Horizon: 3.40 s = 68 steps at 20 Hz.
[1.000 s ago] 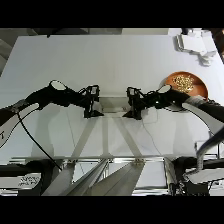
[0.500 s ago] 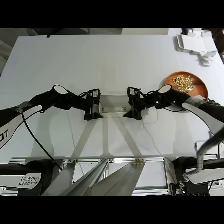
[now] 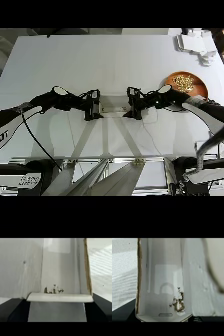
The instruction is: Fold the box and place the chain.
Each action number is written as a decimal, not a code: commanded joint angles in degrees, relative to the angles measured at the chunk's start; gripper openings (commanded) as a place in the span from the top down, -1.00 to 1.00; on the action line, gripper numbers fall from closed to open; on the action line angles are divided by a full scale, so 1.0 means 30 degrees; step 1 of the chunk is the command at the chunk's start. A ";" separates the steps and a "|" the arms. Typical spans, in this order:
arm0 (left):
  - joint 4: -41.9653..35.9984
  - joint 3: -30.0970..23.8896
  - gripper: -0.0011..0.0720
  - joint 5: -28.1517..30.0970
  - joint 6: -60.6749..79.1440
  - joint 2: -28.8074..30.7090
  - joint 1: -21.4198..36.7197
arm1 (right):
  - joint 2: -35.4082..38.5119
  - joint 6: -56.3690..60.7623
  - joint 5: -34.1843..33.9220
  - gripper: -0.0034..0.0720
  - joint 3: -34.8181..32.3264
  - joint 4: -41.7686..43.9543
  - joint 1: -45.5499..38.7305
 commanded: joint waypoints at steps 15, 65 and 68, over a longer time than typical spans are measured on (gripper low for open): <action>-0.0743 0.0000 0.68 -0.0262 0.1122 0.0015 -0.0007 | -0.0007 0.0007 -0.0007 -0.34 0.0022 0.0007 0.0007; -0.0743 0.0000 0.68 -0.0255 0.1122 0.0015 -0.0007 | 0.3723 0.6098 -0.8167 0.89 0.0554 0.1705 0.1501; -0.0743 0.0000 0.68 -0.0262 0.1122 0.0015 -0.0007 | 0.2506 0.6098 -0.8422 0.89 0.0554 0.1668 0.1508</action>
